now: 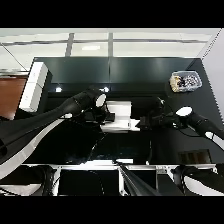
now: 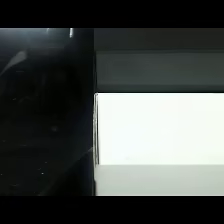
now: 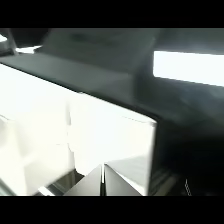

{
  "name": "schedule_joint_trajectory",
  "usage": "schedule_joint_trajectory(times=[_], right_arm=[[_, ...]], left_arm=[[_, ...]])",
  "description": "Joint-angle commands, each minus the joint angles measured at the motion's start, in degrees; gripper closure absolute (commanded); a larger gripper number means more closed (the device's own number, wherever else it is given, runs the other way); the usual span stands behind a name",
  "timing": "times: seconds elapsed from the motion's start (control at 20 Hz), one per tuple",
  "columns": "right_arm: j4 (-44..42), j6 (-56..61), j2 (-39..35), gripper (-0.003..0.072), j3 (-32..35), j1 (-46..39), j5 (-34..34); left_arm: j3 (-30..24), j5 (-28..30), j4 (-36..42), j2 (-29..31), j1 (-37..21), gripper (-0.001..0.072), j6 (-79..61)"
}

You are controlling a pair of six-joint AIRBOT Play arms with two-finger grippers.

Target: Fold the box and place the chain.

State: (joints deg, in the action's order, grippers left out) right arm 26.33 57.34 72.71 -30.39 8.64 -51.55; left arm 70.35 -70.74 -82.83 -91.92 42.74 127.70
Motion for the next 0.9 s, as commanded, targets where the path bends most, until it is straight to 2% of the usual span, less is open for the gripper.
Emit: schedule_joint_trajectory(times=[0.0,0.25,0.35,0.45,0.6,0.85], right_arm=[[2.4,-1.9,0.3,0.0671,-3.2,-0.2,-4.5],[8.2,-1.9,0.3,0.0671,-7.4,-11.7,-18.1],[13.1,-1.4,0.3,0.0671,-7.3,-17.5,-18.7],[15.2,1.0,0.3,0.0671,-5.5,-21.4,-16.1],[11.8,1.4,1.7,0.0671,-2.4,-19.6,-13.6],[1.9,-0.5,7.7,0.0671,-2.4,-8.1,-8.2]], left_arm=[[0.0,0.0,0.0,0.0,0.0,0.0681,0.0],[0.0,0.0,0.0,0.0,0.0,0.0681,0.0],[0.0,0.0,0.0,0.0,0.0,0.0681,0.0],[0.0,0.0,0.0,0.0,0.0,0.0682,0.0],[0.0,0.0,0.0,0.0,0.0,0.0681,0.0],[0.0,0.0,0.0,0.0,0.0,0.0682,0.0]])
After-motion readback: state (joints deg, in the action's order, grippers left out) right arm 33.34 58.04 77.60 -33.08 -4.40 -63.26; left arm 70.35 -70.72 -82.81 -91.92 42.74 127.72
